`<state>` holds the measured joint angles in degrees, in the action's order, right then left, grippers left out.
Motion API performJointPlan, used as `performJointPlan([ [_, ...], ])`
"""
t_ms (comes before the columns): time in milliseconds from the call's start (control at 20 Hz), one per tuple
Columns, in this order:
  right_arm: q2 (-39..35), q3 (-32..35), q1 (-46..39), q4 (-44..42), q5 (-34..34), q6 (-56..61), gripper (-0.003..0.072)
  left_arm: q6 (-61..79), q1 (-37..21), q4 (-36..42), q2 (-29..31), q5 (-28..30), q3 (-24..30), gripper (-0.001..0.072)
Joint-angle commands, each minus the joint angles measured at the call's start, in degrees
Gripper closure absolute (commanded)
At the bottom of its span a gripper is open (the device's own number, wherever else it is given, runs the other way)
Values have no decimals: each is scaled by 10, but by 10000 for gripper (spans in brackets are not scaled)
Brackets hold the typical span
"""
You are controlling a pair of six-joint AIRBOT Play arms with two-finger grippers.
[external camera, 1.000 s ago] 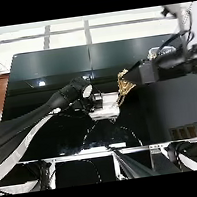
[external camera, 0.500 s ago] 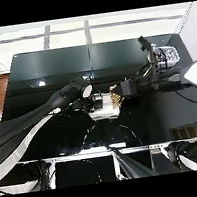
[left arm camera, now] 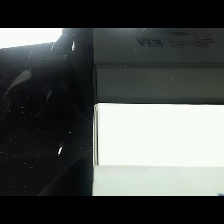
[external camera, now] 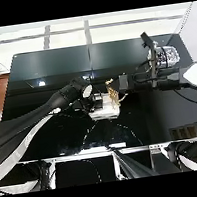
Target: Fold the box and place the chain.
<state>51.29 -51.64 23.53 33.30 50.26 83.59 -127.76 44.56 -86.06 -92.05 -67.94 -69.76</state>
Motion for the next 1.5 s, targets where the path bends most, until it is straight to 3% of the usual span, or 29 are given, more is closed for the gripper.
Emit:
performJointPlan([
  [0,0,-27,0,-9,-3,-6,666,0,0,0,0,0,0,682],
  [300,1,-17,4,12,-2,-2,665,0,0,0,0,0,0,683],
  [450,3,25,16,58,-14,10,665,0,0,0,0,0,0,682],
  [650,22,96,49,78,-89,34,662,0,0,0,0,0,0,682],
  [700,32,103,59,81,-110,35,572,0,0,0,0,0,0,682],
  [750,43,104,64,90,-118,38,320,0,0,0,0,0,0,682],
  [900,36,100,17,127,-101,38,321,0,0,0,0,0,0,682],
  [1100,24,103,-132,235,-41,38,321,0,0,0,0,0,0,682],
  [1250,36,129,-186,377,-102,97,312,0,0,0,0,0,0,682],
  [1300,51,137,-195,417,-136,158,89,0,0,0,0,0,0,682],
  [1350,73,138,-200,433,-166,182,-22,0,0,0,0,0,0,683],
  [1450,134,112,-210,433,-221,209,-17,0,0,0,0,0,0,682],
])
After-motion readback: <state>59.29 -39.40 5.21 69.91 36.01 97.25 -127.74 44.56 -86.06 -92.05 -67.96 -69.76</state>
